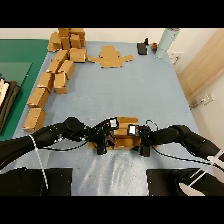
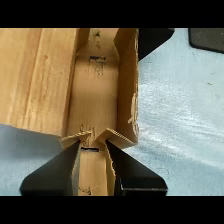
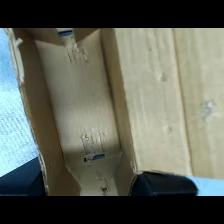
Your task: Fold the box.
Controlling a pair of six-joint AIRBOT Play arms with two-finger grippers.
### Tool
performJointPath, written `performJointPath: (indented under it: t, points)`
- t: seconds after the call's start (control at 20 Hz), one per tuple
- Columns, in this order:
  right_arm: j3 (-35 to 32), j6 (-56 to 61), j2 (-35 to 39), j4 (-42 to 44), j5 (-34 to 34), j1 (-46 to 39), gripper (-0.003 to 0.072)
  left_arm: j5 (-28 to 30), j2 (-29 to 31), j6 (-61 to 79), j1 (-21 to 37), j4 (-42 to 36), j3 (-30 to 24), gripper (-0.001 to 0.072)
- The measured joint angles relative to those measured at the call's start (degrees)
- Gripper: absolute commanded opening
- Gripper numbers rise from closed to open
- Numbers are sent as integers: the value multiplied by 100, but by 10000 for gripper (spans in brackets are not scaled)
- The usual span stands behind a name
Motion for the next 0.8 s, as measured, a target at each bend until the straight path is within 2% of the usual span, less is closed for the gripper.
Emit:
performJointPath:
  t: [0.1,0.25,0.3,0.35,0.65,0.7,0.75,0.8]
  points:
    - [0,0,0,0,0,0,558,-11,0,4,-13,-2,0,511]
    - [0,2,2,-2,-4,-7,558,-17,0,2,-24,0,0,531]
    - [0,0,2,-4,-4,-7,558,-22,0,4,-24,-2,0,626]
    - [0,2,2,-4,-4,-7,558,-22,0,2,-24,0,0,662]
    - [0,2,2,-2,-7,-7,558,-24,0,0,-24,-4,0,659]
    - [0,0,2,-2,-4,-7,558,-24,0,-11,-24,-7,0,615]
    - [0,2,2,-2,-4,-7,558,-24,0,-24,-24,-9,0,350]
    - [0,2,2,-2,-4,-7,558,-24,-2,-44,-24,-11,0,130]
